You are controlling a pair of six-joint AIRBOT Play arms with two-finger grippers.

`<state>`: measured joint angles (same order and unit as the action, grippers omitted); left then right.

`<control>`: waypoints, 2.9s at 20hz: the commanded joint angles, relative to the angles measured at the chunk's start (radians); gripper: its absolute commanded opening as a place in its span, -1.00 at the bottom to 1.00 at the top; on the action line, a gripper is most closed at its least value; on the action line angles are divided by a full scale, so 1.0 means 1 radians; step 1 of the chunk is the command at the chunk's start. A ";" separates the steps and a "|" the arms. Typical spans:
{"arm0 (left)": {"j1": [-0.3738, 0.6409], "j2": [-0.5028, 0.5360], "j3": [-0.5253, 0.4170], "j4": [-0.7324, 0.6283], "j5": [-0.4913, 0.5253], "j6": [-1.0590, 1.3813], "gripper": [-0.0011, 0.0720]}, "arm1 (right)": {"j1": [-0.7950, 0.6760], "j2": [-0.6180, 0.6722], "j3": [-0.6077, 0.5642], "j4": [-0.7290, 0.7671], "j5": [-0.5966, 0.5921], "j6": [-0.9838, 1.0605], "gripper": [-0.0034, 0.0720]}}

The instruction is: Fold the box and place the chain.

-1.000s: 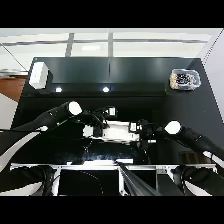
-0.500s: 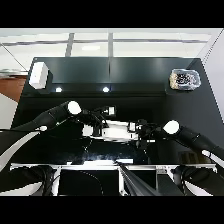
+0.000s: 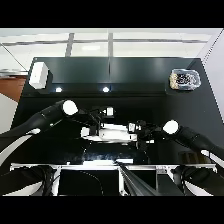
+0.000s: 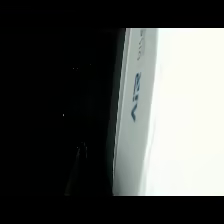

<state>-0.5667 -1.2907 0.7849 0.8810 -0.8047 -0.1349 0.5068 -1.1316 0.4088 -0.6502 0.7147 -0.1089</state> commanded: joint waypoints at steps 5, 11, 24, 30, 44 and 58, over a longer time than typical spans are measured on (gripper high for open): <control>0.092 0.164 0.000 0.190 -0.325 -0.272 -0.21 | 0.000 0.000 0.029 -0.042 0.021 0.000 0.16; 0.084 0.171 -0.009 0.092 -0.586 -0.509 -0.89 | 0.000 0.000 0.028 -0.043 0.021 0.000 0.16; 0.056 0.101 -0.122 -0.423 0.137 -0.436 -0.88 | 0.000 0.000 0.028 -0.043 0.022 0.000 0.16; 0.030 0.010 -0.122 -0.383 0.112 -0.433 -0.88 | 0.000 0.000 0.028 -0.043 0.021 0.000 0.16; 0.308 0.247 -0.052 -0.007 -0.367 -0.437 -0.87 | 0.000 0.000 0.028 -0.043 0.022 0.000 0.16; 0.041 0.196 -0.206 0.069 -0.058 0.027 1.00 | 0.000 0.000 0.028 -0.042 0.022 0.008 0.16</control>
<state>-0.4435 -1.0904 0.6151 0.9249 -1.0195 -0.1902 0.5068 -1.1324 0.4362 -0.6930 0.7364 -0.1051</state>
